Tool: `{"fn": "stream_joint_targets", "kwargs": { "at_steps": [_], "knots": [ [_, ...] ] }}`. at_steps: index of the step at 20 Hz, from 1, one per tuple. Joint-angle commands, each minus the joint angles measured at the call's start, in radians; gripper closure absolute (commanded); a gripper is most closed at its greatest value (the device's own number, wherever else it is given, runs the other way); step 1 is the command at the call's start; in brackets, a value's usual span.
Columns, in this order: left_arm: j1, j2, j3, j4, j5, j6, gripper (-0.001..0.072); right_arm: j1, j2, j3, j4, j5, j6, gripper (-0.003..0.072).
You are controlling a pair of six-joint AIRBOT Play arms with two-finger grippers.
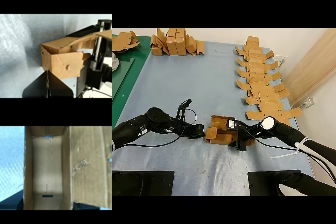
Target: Fold the box.
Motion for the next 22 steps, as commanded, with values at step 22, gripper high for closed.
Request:
{"fn": "stream_joint_targets", "kwargs": {
  "at_steps": [22],
  "knots": [
    [-0.201, 0.004, 0.153, 0.548, 0.047, -0.672, 0.0700, 0.000, 0.001, 0.000, 0.000, 0.000, 0.000, 0.0188]
  ]
}}
